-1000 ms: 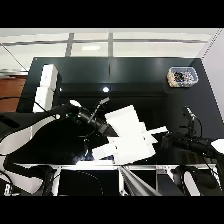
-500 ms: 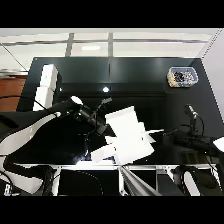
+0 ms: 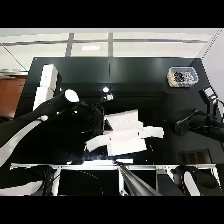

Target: Fold the box and place the chain.

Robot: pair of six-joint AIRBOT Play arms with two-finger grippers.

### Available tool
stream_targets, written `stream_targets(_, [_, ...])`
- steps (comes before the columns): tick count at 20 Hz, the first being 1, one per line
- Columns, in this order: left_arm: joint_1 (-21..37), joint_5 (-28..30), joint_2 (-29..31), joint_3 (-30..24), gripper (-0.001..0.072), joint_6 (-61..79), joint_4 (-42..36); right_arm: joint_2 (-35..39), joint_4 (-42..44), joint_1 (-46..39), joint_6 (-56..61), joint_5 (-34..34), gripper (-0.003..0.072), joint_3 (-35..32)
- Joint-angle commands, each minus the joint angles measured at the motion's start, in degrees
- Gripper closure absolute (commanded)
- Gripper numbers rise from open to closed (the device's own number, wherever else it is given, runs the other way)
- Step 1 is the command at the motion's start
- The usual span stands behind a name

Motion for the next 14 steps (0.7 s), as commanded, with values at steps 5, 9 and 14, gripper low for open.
stream_targets(5, [-2.34, 5.46, 0.2, -1.18, 0.068, 5.46, 9.33, -8.13, -1.22, 15.06, -19.52, -9.35, -0.0028, 0.85])
stream_targets(9, [-2.38, 6.38, -0.31, -1.18, 0.0681, 5.46, 10.08, -18.12, -2.1, 25.9, -25.97, -12.33, -0.0027, 0.85])
stream_targets(14, [-2.38, 7.48, -0.31, -1.18, 0.0681, -0.76, 13.86, -25.09, -5.31, 31.01, -26.84, -11.58, -0.0027, 0.85])
